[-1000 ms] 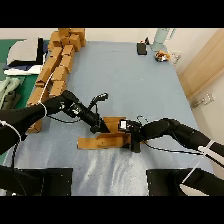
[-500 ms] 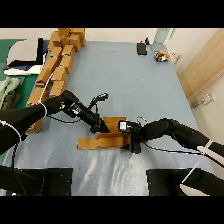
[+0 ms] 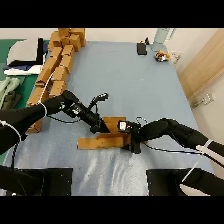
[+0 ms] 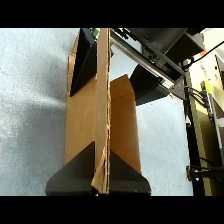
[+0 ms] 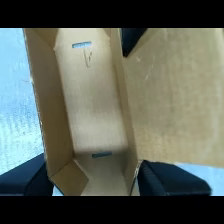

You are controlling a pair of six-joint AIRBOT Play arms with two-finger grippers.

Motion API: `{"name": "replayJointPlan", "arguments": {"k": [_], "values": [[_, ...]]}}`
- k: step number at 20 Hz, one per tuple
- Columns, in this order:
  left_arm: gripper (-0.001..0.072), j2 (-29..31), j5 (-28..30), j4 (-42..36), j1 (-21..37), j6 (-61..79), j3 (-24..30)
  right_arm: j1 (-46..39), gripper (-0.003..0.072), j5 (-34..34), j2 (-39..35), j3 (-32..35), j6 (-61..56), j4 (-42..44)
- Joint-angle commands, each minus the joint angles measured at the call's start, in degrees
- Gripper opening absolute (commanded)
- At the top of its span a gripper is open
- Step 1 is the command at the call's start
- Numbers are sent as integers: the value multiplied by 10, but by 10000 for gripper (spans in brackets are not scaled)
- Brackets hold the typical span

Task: Fold the box.

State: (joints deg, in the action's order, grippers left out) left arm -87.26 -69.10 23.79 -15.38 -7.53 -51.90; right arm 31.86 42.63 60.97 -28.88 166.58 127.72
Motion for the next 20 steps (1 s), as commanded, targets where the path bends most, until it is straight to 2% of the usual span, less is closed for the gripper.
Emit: {"name": "replayJointPlan", "arguments": {"k": [1, 2, 6, 8, 20], "values": [[14, 0, 0, 0, 0, 0, 0, 0, 681, -6, 7, 0, 8, 0], [14, 0, 0, 0, 0, 0, 0, 0, 633, -6, 7, 0, 11, 0], [14, 0, 0, 0, 0, 0, 0, 0, 623, -6, 8, 0, 12, 0], [14, 0, 0, 0, 0, 0, 0, 0, 528, -6, 10, 0, 20, 0], [13, 0, 0, 0, 0, 0, 0, 0, 505, -6, 19, 0, 25, 0]]}}
